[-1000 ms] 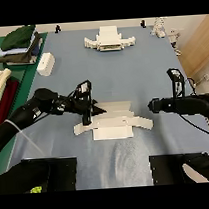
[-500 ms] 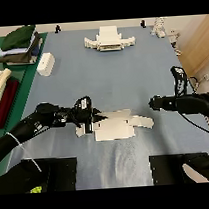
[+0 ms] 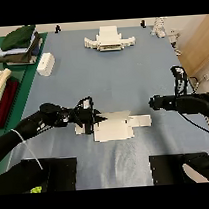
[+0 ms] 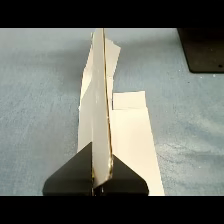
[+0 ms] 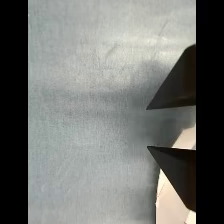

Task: Fold the box.

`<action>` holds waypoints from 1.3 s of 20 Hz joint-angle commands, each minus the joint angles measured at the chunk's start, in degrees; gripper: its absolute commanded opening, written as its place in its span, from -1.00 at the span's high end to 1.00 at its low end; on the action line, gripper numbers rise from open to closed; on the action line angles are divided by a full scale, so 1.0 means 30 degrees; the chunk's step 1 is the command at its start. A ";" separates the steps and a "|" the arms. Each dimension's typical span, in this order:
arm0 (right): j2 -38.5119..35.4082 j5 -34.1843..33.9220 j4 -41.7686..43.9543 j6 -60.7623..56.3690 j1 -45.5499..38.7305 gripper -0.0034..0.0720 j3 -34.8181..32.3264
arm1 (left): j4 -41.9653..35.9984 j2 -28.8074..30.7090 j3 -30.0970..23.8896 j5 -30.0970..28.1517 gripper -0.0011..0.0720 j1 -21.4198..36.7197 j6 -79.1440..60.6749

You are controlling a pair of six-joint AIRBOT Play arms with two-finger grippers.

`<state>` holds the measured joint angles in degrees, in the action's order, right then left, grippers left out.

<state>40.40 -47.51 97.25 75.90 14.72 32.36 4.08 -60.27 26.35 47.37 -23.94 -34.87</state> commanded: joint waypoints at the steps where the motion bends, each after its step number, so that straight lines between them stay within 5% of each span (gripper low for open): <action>1: 0.0022 0.0342 0.0029 -0.0007 0.0015 -0.08 0.0015 | 0.0430 -0.0532 0.0627 -0.0095 0.92 0.0036 0.0583; 6: 0.0539 0.0386 0.0087 -0.0007 0.0015 -0.08 0.0015 | 0.0765 -0.2900 0.2463 0.2062 0.92 0.0036 0.1545; 10: 0.0801 0.0393 0.0240 -0.0007 0.0015 -0.08 0.0015 | 0.3395 -0.3257 0.3453 0.2506 0.92 0.0036 0.3155; 26: 0.0801 0.0168 0.0262 -0.0007 0.0015 -0.08 0.0015 | 0.1559 -0.2302 0.2237 0.2608 0.93 0.0415 0.2098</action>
<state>42.78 -46.74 98.04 75.88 14.72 32.36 9.85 -68.73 34.57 55.55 -22.81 -26.33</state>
